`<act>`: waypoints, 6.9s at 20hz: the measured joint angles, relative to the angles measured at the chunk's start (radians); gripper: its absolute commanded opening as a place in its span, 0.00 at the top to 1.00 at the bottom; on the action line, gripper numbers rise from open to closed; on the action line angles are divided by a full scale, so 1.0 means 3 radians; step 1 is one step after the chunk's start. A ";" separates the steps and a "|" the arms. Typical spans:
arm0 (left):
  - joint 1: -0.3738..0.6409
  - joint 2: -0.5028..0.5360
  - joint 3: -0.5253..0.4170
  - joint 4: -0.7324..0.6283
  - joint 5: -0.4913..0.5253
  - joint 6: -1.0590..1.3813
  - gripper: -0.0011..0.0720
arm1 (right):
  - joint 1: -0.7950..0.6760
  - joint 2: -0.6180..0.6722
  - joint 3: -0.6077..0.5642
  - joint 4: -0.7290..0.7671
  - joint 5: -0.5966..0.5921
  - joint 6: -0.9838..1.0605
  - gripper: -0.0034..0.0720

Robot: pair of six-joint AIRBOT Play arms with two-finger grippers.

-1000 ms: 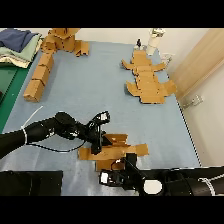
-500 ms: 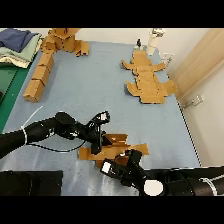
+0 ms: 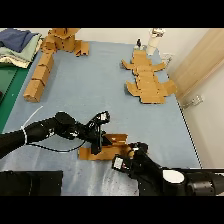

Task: Fold the box.

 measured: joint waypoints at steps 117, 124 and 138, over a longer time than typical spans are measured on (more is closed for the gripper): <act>-0.0233 0.0551 -0.0496 -0.0879 0.1021 -0.4103 0.97 | -0.3535 -0.1054 0.0041 0.4284 0.0797 -0.6143 0.29; -0.0229 0.0078 -0.0354 -0.0619 0.1030 -0.4184 0.97 | -0.3535 -0.1054 0.0039 0.4284 0.0796 -0.6143 0.29; 0.0446 0.0245 -0.0043 -0.0219 0.0375 -0.3957 0.97 | -0.3535 -0.1054 0.0039 0.4283 0.0796 -0.6143 0.29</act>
